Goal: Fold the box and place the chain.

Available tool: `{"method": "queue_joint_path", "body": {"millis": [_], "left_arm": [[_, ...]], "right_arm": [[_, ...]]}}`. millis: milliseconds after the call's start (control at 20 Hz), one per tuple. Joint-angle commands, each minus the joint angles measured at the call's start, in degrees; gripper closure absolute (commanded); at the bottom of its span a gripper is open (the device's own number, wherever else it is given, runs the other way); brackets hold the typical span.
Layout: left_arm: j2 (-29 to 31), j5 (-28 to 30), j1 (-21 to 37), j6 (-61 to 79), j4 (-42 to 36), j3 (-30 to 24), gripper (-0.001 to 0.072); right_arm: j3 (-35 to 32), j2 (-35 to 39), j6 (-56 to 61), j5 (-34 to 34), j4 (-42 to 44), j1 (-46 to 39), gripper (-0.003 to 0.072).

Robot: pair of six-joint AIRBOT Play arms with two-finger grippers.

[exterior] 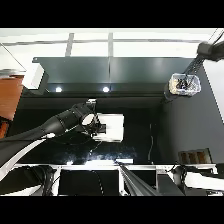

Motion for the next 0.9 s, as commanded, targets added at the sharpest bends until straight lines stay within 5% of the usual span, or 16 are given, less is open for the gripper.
{"method": "queue_joint_path", "body": {"millis": [0, 450, 850], "left_arm": [[0.0, -0.1, 0.0, 0.5, 0.0, 0.0, 0.0675], [0.0, -0.3, 0.0, 0.4, 0.0, 0.0, 0.0675], [0.0, -0.3, 0.0, 0.4, 0.0, 0.0, 0.0676]], "right_arm": [[0.2, 11.1, -3.8, 1.9, 5.8, 0.2, 0.0665], [0.2, 29.6, -2.7, 10.5, 6.7, 11.7, 0.0665], [0.0, 33.0, -2.1, 26.6, 9.1, 25.4, 0.0665]]}}
